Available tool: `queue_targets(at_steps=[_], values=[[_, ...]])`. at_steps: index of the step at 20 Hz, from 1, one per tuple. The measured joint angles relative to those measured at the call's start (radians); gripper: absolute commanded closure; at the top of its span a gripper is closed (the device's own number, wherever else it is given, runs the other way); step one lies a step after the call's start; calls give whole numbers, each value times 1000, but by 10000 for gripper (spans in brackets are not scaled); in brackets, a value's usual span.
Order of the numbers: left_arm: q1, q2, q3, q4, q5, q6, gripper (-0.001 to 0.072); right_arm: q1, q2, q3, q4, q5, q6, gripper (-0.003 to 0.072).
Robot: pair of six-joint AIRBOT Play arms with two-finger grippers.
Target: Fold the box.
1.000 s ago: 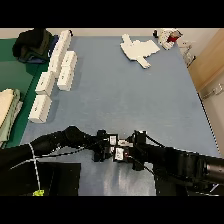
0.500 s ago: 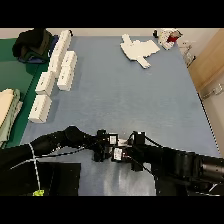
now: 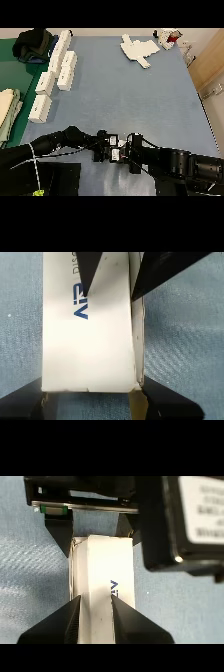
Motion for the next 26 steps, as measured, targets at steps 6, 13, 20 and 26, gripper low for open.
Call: queue_targets(at_steps=[6, 13, 20, 26], values=[[0, 0, 0, 0, 1, 0, 301, 0, 19, 1, 18, -4, -3, 232], [0, 0, 0, 0, 2, 0, 300, -2, 136, -3, 22, 7, 50, 394], [0, 0, 0, 0, 2, 0, 301, -24, 282, -184, -24, 265, 464, 680], [0, 0, 0, 0, 2, -1, 301, -26, 311, -328, -159, 408, 800, 680]])
